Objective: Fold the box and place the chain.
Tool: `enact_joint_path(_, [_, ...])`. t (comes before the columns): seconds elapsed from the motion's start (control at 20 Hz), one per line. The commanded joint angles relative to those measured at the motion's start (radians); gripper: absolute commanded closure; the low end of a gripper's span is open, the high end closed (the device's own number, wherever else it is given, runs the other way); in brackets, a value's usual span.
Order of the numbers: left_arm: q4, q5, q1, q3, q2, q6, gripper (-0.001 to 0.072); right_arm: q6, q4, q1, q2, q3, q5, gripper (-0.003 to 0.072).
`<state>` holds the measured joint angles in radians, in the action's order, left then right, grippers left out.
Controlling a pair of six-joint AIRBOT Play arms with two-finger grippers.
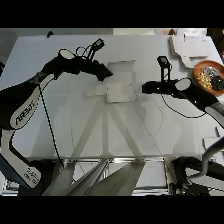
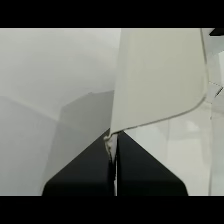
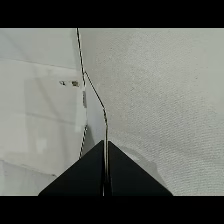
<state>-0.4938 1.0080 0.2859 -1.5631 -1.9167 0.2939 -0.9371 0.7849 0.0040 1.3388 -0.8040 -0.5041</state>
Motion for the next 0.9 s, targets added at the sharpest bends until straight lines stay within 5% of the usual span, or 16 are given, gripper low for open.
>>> enact_joint_path(0.0, [-0.001, -0.002, 0.0, -0.001, 0.0, -0.01, 0.0701, 0.0, 0.001, 0.001, 0.0, 0.001, -0.003, 0.0671])
enact_joint_path(0.85, [0.0, -0.009, 0.0, -0.001, 0.0, -0.005, 0.07, -0.001, -0.001, 0.001, 0.0, 0.0, 0.039, 0.0671])
